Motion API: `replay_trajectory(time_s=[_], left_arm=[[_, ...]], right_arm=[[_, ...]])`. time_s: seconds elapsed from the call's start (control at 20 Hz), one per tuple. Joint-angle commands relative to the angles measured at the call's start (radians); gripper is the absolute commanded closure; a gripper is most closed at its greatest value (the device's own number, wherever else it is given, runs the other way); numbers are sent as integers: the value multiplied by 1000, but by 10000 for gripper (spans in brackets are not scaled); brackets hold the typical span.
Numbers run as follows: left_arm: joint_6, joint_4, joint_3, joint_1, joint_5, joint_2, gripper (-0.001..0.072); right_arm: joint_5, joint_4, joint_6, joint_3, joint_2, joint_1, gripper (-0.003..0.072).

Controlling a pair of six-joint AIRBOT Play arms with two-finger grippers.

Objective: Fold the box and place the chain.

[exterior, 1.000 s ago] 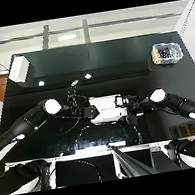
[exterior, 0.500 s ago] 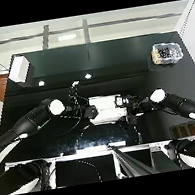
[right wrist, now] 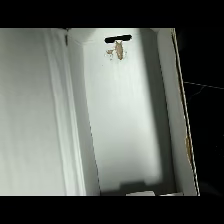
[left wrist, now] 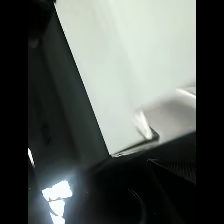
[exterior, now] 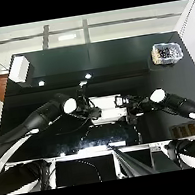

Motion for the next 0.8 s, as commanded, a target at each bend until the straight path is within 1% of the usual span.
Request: replay_trajectory(time_s=[0.0, 0.05, 0.2, 0.35, 0.55, 0.75], left_arm=[[-146, 121, 89, -49, -110, -69, 298], [-150, 139, 103, -59, -131, -85, 344], [-240, 200, 123, -76, -155, -105, 359], [-301, 224, 129, -78, -166, -106, 424], [-355, 219, 135, -86, -122, -109, 424], [-417, 208, 153, -86, -166, -138, 425]], right_arm=[[0, 0, 1, 0, 0, 0, 222], [0, 0, 1, 0, 0, 0, 222], [0, 0, 1, 0, 0, 0, 222], [1, 0, 0, 0, 0, 0, 222], [0, 0, 0, 0, 0, 0, 222], [0, 0, 0, 0, 0, 0, 222]])
